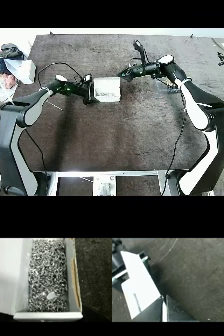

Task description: Fold the box and place the chain.

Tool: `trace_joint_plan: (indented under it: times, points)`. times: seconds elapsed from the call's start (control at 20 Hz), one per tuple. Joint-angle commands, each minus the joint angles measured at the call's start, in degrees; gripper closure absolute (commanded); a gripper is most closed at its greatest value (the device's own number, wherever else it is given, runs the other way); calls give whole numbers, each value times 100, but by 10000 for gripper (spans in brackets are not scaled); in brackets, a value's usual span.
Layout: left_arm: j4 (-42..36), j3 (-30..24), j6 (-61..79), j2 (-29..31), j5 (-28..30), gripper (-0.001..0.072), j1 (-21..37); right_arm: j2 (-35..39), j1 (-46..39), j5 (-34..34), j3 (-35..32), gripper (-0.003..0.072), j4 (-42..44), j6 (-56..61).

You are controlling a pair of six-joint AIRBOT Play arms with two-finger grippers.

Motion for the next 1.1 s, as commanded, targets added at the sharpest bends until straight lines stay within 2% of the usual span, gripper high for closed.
trace_joint_plan:
  times: [0.0,0.1,0.25,0.45,0.5,0.55,0.6,0.75,1.05]
  points:
    - [0,0,2,-4,2,386,4,-22,149,487,20,576,-260,-444]
    - [0,0,2,-4,2,386,4,0,197,737,26,501,-264,-627]
    - [0,0,2,-4,2,386,4,9,282,1032,31,499,-280,-752]
    - [0,0,2,-4,2,386,4,9,455,977,31,497,-378,-1276]
    - [0,0,2,-4,2,386,4,9,501,953,31,389,-382,-1388]
    - [0,0,2,-4,2,386,4,9,540,931,31,341,-402,-1515]
    - [0,0,2,-4,2,386,4,9,581,828,31,366,-479,-1517]
    - [0,0,2,-4,2,386,4,9,715,719,31,365,-866,-1631]
    - [0,0,2,-4,2,386,4,9,734,551,31,364,-931,-1751]
